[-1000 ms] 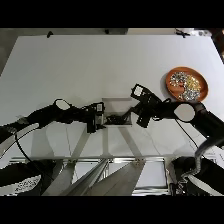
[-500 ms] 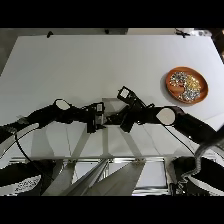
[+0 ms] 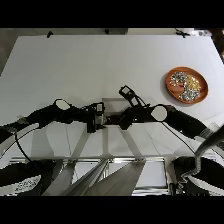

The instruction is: Fold the box and place the chain.

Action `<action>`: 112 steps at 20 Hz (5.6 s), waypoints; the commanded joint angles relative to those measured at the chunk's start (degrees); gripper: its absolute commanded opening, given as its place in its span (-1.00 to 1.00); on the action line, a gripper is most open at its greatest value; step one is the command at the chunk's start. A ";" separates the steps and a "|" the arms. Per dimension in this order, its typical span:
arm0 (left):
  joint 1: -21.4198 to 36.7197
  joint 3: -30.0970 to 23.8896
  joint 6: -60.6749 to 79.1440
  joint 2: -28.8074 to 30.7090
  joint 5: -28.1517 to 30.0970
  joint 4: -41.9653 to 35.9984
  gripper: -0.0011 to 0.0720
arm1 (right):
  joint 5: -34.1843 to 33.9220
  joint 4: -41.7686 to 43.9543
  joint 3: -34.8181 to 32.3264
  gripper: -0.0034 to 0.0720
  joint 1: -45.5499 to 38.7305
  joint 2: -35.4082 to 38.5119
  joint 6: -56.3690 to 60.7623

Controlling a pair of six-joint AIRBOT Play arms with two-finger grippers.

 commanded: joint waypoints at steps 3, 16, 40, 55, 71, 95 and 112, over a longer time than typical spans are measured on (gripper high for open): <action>0.00 -0.02 0.02 0.04 0.02 0.02 0.09 | 13.77 -15.15 3.67 0.00 -6.03 5.90 15.72; 0.02 -0.02 0.02 0.04 0.02 0.02 0.09 | 19.87 -15.21 32.89 -0.41 -12.20 -13.33 4.70; 0.02 -0.02 0.02 0.04 0.00 0.02 0.09 | 34.86 -27.30 26.27 0.18 5.42 -8.31 -7.63; 0.00 -0.02 0.02 0.04 0.00 0.00 0.09 | 23.34 -28.39 24.24 0.13 7.21 -8.35 -8.87; 0.00 -0.02 0.02 0.04 0.00 0.02 0.09 | 22.56 -28.46 21.70 -0.34 7.56 -7.04 -8.85; 0.00 -0.02 0.02 0.04 0.00 0.02 0.09 | 17.86 -28.44 18.36 -0.34 8.59 -6.67 -7.21; 0.00 -0.02 0.02 0.04 0.00 0.02 0.09 | 16.11 -29.57 16.96 0.07 8.94 -1.16 -7.15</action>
